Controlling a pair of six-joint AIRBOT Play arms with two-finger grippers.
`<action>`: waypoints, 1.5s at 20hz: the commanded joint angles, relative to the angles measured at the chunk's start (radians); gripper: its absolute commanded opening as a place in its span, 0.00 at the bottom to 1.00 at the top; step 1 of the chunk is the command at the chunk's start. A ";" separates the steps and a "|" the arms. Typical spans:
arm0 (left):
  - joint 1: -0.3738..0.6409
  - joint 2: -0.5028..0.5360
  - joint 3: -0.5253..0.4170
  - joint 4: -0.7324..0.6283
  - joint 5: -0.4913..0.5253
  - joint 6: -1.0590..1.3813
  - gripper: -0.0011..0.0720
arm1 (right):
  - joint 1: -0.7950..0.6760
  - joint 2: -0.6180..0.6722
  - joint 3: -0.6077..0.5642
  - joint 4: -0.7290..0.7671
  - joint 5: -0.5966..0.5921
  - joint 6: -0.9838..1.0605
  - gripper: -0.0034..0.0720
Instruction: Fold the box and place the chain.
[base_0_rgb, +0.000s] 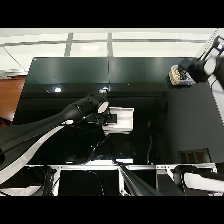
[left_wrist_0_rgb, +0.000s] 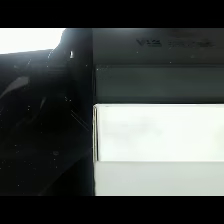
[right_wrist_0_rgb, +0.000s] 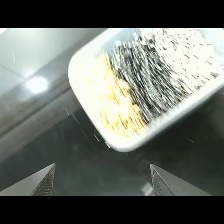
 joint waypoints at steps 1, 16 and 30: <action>0.000 0.000 0.001 0.000 0.008 0.000 0.05 | -0.101 -0.278 0.371 0.218 0.293 -0.056 0.98; 0.000 0.000 0.001 0.000 0.011 0.000 0.05 | -0.115 -0.558 0.577 0.294 0.305 -0.002 0.75; 0.000 0.000 0.001 0.000 0.015 0.000 0.05 | -0.120 -0.308 0.582 0.305 0.294 -0.458 0.08</action>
